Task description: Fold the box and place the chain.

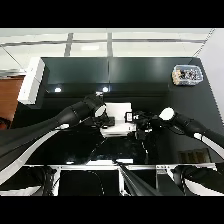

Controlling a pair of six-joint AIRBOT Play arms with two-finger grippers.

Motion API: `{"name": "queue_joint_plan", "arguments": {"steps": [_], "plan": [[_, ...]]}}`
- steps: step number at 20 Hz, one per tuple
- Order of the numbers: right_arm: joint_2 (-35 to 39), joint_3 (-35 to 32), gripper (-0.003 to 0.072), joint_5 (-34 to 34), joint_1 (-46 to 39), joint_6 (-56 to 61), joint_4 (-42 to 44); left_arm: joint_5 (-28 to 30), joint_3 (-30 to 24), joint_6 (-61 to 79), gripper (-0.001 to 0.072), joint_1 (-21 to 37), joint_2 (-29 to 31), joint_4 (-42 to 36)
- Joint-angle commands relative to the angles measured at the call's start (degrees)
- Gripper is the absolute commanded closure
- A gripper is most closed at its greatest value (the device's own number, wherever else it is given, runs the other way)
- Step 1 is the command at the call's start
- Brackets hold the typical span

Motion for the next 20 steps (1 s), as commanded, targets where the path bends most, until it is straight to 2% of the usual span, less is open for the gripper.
{"name": "queue_joint_plan", "arguments": {"steps": [1, 2, 6, 7, 9, 10, 13, 14, 15, 16, 19, 20], "plan": [[0.0, -0.02, 0.0557, 0.0, 0.02, 0.02, 0.0, -0.52, 0.17, -0.24, 0.0639, -0.85, -0.13, 0.48], [0.0, -0.02, 0.0557, 0.0, 0.0, 0.02, 0.0, -0.57, 0.17, -0.26, 0.0687, -0.96, -0.13, 0.48], [0.0, -0.02, 0.0556, 0.0, 0.0, 0.02, 0.0, -0.74, 0.35, -0.24, 0.068, -0.92, -0.11, 0.48], [-0.02, -0.02, 0.0557, 0.0, 0.02, 0.02, 0.0, -0.66, 0.44, -0.26, 0.0588, -0.92, -0.11, 0.48], [0.0, -0.02, 0.0557, 0.02, 0.0, 0.02, 0.0, -0.87, 0.63, -0.24, 0.0336, -0.92, -0.02, 0.52], [-0.02, -0.02, 0.0557, 0.02, 0.02, 0.02, 0.0, -1.2, 0.63, -0.24, 0.029, -0.92, -0.04, 0.52], [0.0, -0.02, 0.0557, 0.02, 0.0, 0.02, 0.0, -2.08, 0.63, -0.22, 0.029, -0.87, -0.04, 0.55], [0.0, -0.02, 0.0557, 0.02, 0.0, 0.02, 0.0, -1.79, 0.63, -0.22, 0.0299, -0.87, -0.04, 0.55], [0.0, -0.02, 0.0557, 0.02, 0.02, 0.02, 0.0, -1.57, 0.61, -0.22, 0.0381, -0.85, -0.07, 0.52], [0.0, -0.02, 0.0557, 0.02, 0.02, 0.02, 0.0, -1.46, 0.61, -0.22, 0.0506, -0.87, -0.07, 0.5], [0.0, -0.02, 0.0557, 0.02, 0.0, 0.02, 0.0, -0.44, 0.61, -0.22, 0.0686, -0.87, -0.07, -0.31], [0.0, -0.02, 0.0557, 0.02, 0.0, 0.02, 0.0, -0.07, 0.61, -0.22, 0.0686, -0.87, -0.07, -0.42]]}}
